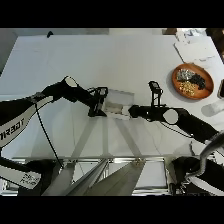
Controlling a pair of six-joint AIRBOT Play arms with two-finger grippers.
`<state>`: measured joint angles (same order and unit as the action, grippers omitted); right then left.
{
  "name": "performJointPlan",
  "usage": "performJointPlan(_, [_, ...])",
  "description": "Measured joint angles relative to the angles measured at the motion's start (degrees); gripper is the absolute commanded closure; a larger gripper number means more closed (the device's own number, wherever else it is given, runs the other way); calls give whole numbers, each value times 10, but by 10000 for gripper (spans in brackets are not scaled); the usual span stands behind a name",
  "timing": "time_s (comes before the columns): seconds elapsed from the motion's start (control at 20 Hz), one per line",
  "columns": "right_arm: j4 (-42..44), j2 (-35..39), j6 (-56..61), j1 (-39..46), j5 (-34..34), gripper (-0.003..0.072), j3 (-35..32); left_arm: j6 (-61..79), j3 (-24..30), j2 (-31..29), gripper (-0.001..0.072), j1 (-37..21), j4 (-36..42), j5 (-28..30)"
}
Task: Fold the box and place the chain.
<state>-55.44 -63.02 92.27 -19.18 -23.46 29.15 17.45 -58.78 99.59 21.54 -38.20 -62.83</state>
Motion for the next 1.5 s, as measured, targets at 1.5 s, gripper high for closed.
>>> performJointPlan(1.5, [-238, -90, 250, -65, -134, 304, 137, 0, 0, 0, 617, 0, 0, 0])
